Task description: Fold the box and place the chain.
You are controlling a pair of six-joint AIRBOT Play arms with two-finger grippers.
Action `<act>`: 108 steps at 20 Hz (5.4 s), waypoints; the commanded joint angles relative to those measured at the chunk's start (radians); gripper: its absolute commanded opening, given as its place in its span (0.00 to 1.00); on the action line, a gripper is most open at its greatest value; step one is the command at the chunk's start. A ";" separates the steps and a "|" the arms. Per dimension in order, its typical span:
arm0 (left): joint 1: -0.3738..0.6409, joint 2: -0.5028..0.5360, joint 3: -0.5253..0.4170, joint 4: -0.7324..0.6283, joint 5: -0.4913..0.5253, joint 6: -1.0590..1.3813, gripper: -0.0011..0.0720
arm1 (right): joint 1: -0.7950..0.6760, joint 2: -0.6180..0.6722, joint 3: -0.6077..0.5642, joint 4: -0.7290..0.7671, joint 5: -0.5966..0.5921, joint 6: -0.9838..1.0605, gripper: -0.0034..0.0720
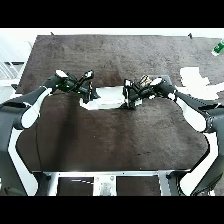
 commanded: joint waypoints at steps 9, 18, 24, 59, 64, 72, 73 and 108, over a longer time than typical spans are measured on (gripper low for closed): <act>0.001 0.000 0.001 0.000 0.000 0.000 0.04 | -0.003 0.000 0.020 0.039 0.016 -0.001 1.00; 0.001 0.000 0.001 0.000 -0.001 0.000 0.04 | -0.002 0.000 0.031 -0.014 0.076 0.011 1.00; 0.001 0.000 0.001 0.000 -0.001 0.000 0.04 | 0.006 0.000 0.031 -0.015 0.051 0.011 0.98; 0.001 0.000 0.001 0.000 0.000 0.000 0.04 | 0.018 -0.011 0.031 -0.015 0.015 0.026 0.82; 0.001 0.000 0.001 0.000 0.000 0.000 0.04 | 0.018 -0.011 0.031 -0.015 0.015 0.026 0.82; 0.001 0.000 0.001 0.000 0.000 0.000 0.04 | 0.018 -0.011 0.031 -0.014 0.015 0.026 0.82; 0.001 0.000 0.001 0.000 0.000 0.000 0.04 | 0.018 -0.011 0.031 -0.014 0.015 0.026 0.82; 0.161 0.001 0.210 -0.006 -0.339 -0.146 0.04 | 0.018 -0.011 0.031 -0.014 0.015 0.026 0.82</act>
